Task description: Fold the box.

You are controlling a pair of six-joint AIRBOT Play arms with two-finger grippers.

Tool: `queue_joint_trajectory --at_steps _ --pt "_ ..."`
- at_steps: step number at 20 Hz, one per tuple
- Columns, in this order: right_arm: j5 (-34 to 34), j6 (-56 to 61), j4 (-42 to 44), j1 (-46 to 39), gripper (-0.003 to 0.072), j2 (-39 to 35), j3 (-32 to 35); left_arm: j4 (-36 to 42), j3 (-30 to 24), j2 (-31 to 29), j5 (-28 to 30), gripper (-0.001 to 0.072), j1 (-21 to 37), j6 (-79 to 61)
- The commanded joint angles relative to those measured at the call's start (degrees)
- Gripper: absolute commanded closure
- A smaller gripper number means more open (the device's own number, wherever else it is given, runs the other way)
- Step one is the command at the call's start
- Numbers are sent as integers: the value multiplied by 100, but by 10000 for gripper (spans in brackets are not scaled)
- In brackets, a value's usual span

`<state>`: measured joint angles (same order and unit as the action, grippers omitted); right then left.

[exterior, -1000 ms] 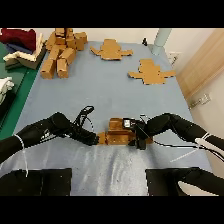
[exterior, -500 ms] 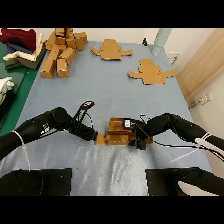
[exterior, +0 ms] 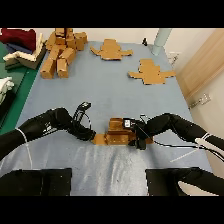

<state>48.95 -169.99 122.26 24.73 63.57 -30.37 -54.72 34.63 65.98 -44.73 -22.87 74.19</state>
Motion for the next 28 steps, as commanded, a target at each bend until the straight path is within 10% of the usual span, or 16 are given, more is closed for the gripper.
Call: queue_joint_trajectory --at_steps 1,28 --pt "-2 0 0 4 231 2 2 81 7 142 212 696 -260 44" --pt "0 0 0 4 231 2 2 1272 363 -109 -216 693 -407 -612"
